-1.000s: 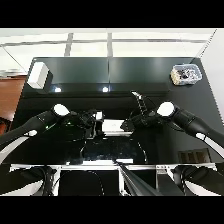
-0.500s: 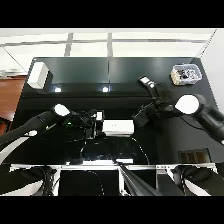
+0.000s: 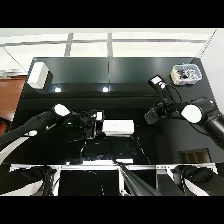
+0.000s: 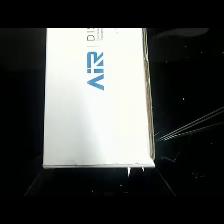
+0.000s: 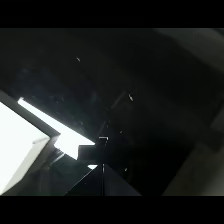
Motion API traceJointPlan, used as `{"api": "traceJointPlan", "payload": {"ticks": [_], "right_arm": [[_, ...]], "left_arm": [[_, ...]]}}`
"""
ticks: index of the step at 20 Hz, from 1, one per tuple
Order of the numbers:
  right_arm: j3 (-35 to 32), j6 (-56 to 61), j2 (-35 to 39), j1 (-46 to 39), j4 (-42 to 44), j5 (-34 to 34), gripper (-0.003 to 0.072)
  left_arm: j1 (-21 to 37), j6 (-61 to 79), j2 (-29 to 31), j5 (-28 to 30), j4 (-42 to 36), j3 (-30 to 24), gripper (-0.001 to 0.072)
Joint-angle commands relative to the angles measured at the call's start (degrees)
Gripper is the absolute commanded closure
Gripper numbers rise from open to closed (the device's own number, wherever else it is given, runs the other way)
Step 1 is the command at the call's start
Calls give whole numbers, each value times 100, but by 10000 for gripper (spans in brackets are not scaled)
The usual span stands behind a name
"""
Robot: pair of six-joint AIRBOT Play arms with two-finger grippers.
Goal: Fold the box and place the chain.
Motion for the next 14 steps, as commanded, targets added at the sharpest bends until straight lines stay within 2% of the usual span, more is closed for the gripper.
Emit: {"api": "traceJointPlan", "payload": {"ticks": [1, 3, 4, 5, 8, 12, 14], "right_arm": [[-278, 671, 17, -4, -199, -107, 673], [-289, 743, 17, -4, -170, -105, 673], [-289, 782, 17, -4, -138, -85, 673], [-289, 844, 17, -4, -131, -46, 673], [-289, 879, 17, -4, -223, 170, 673], [-289, 883, 17, -4, -756, 317, 673], [-289, 881, 17, -4, -809, 160, 673]], "left_arm": [[-17, -9, -4, -9, -39, 2, 303], [-17, -70, -2, -26, -39, 15, 297], [-17, -72, 28, -35, -28, 26, 167], [-15, -72, 109, -17, -9, 26, -5], [33, -564, 649, -15, 304, 26, -4], [31, -2542, 1775, -127, 1397, 26, -2], [28, -3239, 2201, -96, 1370, 33, 5]]}}
